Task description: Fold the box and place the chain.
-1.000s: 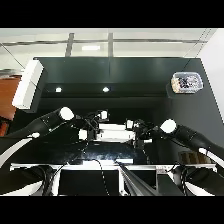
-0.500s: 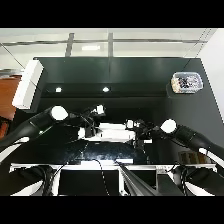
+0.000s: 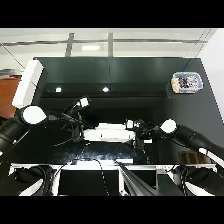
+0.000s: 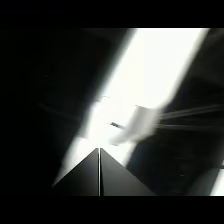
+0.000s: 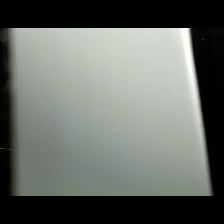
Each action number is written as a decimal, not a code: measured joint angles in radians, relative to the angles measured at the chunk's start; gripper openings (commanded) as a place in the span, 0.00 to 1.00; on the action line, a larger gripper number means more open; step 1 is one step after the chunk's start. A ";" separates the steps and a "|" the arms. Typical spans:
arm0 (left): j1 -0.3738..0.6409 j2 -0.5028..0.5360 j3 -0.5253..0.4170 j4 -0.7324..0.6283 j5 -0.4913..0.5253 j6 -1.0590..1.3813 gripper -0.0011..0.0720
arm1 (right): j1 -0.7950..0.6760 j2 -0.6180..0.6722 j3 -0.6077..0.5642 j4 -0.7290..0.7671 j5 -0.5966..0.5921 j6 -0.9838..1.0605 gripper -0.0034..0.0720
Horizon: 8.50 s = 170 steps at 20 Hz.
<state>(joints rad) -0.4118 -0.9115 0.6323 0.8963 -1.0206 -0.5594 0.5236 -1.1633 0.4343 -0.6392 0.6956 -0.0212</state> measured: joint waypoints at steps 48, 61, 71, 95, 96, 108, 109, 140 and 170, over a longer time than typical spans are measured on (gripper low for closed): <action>-0.066 -0.201 -0.106 -0.052 0.221 0.493 0.95 | 0.000 0.000 0.000 0.000 -0.001 0.000 0.56; -0.095 -0.228 -0.100 -0.104 0.225 0.500 0.39 | 0.000 0.000 0.000 0.000 -0.001 0.000 0.56; -0.104 -0.228 -0.100 -0.200 0.217 0.500 0.31 | 0.000 0.000 0.000 -0.001 -0.001 0.000 0.56; -0.174 -0.282 -0.099 -0.251 0.251 0.500 0.22 | 0.000 0.000 0.000 0.004 0.001 0.001 0.56; -0.174 -0.280 -0.099 -0.251 0.249 0.500 0.11 | 0.000 0.000 0.000 0.004 0.001 0.002 0.56; 0.059 0.045 -0.103 0.219 0.187 -0.234 0.05 | 0.000 0.000 0.000 0.000 -0.002 0.000 0.56; 0.109 0.053 -0.113 0.226 0.167 -0.348 0.05 | 0.000 0.000 0.000 0.000 -0.002 0.000 0.56; 0.078 -0.171 -0.095 -0.253 -0.032 -0.616 0.98 | 0.000 0.000 0.000 0.000 -0.001 0.000 0.56; -0.196 -0.169 -0.081 -0.149 0.278 -0.993 0.96 | 0.000 0.000 0.000 -0.001 -0.001 -0.001 0.56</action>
<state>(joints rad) -0.6083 -1.0801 0.5510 0.7475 -0.7429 -1.5528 0.5236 -1.1637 0.4343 -0.6399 0.6949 -0.0219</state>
